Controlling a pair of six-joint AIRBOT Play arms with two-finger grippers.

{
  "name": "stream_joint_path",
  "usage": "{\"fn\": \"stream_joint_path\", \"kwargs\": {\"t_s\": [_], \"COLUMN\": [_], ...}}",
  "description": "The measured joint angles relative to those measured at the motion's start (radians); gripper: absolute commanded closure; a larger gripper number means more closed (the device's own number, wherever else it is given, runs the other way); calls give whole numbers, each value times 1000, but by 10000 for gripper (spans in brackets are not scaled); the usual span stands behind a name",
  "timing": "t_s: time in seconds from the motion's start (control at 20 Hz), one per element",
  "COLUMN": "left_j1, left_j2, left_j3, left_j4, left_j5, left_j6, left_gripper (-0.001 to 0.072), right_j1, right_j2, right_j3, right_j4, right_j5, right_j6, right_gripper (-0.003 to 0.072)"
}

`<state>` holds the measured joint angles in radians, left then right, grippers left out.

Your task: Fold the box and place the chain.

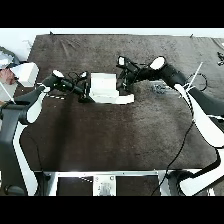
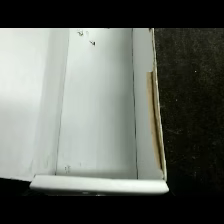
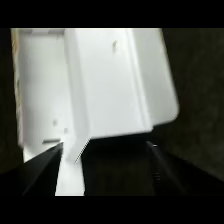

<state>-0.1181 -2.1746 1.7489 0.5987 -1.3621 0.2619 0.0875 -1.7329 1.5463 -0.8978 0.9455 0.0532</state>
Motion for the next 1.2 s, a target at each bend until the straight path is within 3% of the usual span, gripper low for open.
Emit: {"fn": "stream_joint_path", "kwargs": {"t_s": [0.35, 0.4, 0.45, 0.5, 0.9, 0.95, 1.0, 1.2], "left_j1": [0, 0, 0, 0, 0, 0, 0, 0], "left_j2": [0, 0, 0, 0, 0, 0, 0, 0], "left_j3": [0, 0, 0, 0, 0, 0, 0, 0], "left_j4": [0, 0, 0, 0, 0, 0, 0, 0], "left_j5": [0, 0, 0, 0, 0, 0, 0, 0], "left_j6": [0, 0, 0, 0, 0, 0, 0, 0], "left_gripper": [340, 340, 340, 340, 339, 339, 339, 339], "right_j1": [8, 12, 18, 24, 63, 64, 65, 68], "right_j2": [0, -11, -21, -32, -86, -88, -89, -92], "right_j3": [-17, -19, -20, -21, -23, -23, -23, -23], "right_j4": [-152, -159, -161, -161, -134, -125, -116, -98], "right_j5": [99, 101, 101, 96, 31, 26, 21, 10], "right_j6": [42, 41, 40, 40, 37, 37, 37, 37], "right_gripper": [110, 127, 228, 251, 259, 387, 465, 478]}}
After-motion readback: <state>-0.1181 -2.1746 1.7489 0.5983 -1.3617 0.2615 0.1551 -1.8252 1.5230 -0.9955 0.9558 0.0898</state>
